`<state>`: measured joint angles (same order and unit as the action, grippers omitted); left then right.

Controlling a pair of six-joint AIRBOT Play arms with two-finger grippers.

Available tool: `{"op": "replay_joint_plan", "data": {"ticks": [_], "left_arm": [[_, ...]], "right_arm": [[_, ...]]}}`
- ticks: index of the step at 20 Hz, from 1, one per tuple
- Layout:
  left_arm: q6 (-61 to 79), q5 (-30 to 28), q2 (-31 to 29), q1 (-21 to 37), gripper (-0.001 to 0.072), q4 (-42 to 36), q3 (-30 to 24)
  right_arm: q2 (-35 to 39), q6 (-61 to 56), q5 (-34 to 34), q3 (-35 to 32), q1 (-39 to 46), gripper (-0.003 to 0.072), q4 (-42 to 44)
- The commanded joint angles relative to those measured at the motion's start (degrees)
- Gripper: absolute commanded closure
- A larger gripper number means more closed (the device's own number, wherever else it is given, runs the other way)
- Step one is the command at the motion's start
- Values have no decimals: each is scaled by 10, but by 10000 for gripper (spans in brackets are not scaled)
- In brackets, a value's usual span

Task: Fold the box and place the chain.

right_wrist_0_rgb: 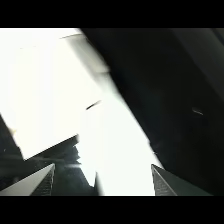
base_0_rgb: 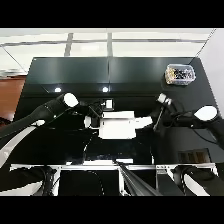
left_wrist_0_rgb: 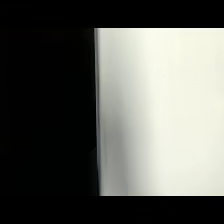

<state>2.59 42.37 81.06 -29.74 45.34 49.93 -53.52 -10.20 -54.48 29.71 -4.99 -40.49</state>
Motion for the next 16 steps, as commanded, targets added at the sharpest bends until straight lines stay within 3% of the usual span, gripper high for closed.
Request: {"op": "replay_joint_plan", "data": {"ticks": [1, 5, 12, 16], "left_arm": [[-15, -28, 7, -7, 684, 20, 0], [-15, -27, 7, -7, 684, 20, 0], [-15, -27, 7, -7, 683, 19, 0], [-15, -27, 7, -7, 683, 19, 0]], "right_arm": [[0, 75, 68, -35, -68, -15, -7], [-11, 123, 82, -38, -114, -15, -41], [-83, 167, 198, -38, -212, -15, 0], [-91, 167, 216, -37, -225, -15, 52]]}}
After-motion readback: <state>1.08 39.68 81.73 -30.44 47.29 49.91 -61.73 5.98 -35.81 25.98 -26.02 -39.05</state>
